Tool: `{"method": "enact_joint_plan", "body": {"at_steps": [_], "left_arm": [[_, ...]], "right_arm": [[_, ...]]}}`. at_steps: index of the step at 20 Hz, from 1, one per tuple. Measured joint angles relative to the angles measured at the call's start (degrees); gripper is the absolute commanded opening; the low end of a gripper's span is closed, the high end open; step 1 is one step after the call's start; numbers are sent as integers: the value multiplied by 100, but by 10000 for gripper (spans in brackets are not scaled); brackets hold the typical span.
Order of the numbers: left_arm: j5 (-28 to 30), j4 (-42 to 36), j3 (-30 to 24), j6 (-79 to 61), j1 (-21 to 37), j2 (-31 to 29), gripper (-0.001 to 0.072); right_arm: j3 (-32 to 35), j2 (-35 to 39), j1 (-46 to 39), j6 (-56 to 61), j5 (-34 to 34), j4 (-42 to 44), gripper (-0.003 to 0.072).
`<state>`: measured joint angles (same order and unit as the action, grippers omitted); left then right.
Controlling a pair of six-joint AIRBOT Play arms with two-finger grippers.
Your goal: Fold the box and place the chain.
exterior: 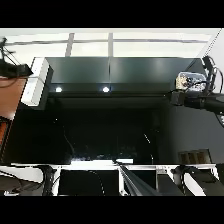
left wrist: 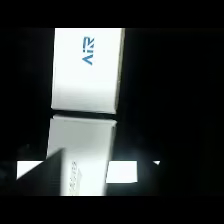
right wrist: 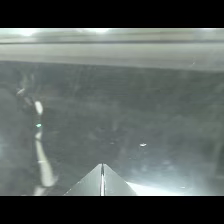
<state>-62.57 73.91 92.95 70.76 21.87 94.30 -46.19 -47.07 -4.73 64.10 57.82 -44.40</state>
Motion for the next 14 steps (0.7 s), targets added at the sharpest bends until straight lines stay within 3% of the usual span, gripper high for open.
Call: {"method": "enact_joint_plan", "body": {"at_steps": [3,5,7,11,14], "left_arm": [[-516,-31,96,560,-68,-584,24],[-621,-219,-291,691,-308,-1202,24],[-490,-262,-1252,682,-769,-2122,25],[968,-236,-4199,612,-1773,-4350,25],[1602,-251,-5744,686,-2090,-5650,26]], "right_arm": [[-426,35,22,-48,275,-577,12],[-402,160,96,-160,175,-824,13],[-74,348,136,-227,-334,-1058,15],[874,544,140,-282,-1692,-1652,16],[1241,590,136,-310,-2074,-1897,16]]}}
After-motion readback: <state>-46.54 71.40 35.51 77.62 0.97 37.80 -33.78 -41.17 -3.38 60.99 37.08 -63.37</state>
